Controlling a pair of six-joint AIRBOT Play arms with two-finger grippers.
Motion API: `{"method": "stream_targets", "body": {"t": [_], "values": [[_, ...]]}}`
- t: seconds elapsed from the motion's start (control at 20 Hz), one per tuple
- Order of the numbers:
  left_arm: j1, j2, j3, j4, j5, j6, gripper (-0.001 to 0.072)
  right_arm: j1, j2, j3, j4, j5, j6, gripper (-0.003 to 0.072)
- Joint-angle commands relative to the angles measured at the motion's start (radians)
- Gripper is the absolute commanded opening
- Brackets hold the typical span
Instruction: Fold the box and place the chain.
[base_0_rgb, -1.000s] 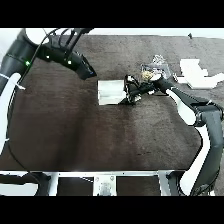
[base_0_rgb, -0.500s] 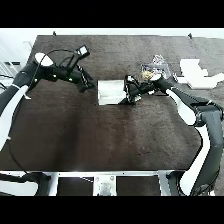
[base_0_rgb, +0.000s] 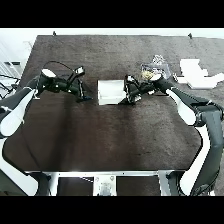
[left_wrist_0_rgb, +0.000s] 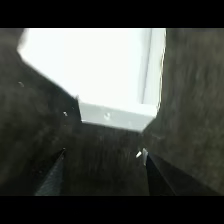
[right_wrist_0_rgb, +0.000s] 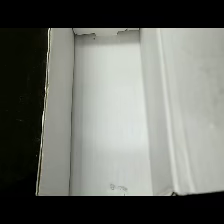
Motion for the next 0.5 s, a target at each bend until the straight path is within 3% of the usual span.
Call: {"method": "stream_targets", "body": {"t": [0.0, 0.35, 0.45], "values": [[0.012, -0.064, -0.001, -0.110, -0.006, 0.176, 0.0568, 0.000, 0.000, 0.000, 0.000, 0.000, 0.000, 0.0593], [0.013, -0.064, 0.000, -0.129, 0.089, 0.189, 0.0567, 0.000, 0.000, 0.000, 0.000, 0.000, 0.000, 0.0593], [0.013, -0.063, -0.001, -0.134, 0.002, 0.155, 0.0567, 0.000, 0.000, 0.000, 0.000, 0.000, 0.000, 0.0593]]}}
